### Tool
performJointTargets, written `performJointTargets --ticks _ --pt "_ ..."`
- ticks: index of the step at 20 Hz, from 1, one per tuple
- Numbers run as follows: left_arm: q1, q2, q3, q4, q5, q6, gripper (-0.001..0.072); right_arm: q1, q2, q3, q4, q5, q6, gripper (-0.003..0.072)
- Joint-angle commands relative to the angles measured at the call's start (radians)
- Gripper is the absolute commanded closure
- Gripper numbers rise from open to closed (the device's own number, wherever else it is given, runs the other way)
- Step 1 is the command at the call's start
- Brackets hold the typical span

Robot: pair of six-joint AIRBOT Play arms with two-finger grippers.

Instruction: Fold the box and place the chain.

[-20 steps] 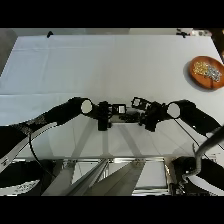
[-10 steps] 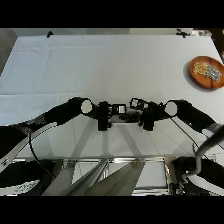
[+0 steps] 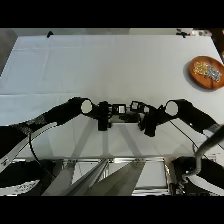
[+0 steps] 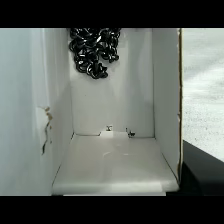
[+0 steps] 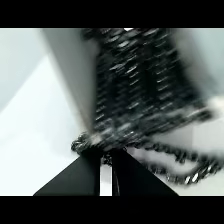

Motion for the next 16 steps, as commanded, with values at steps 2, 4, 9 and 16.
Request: performJointTargets --ticks 2,4,9,16 --pt "0.000 0.001 0.000 0.000 0.000 0.000 0.0434 0.000 0.101 0.003 0.000 0.050 0.069 0.0670" --pt "0.000 0.001 0.000 0.000 0.000 0.000 0.0434 0.000 0.177 0.003 0.010 0.051 0.084 0.0669" --pt "0.000 0.001 0.000 0.000 0.000 0.000 0.0434 0.000 0.357 0.003 0.074 0.030 0.082 0.0672" --pt "0.000 0.001 0.000 0.000 0.000 0.000 0.0434 0.000 0.476 0.005 0.365 -0.145 -0.011 0.0672"
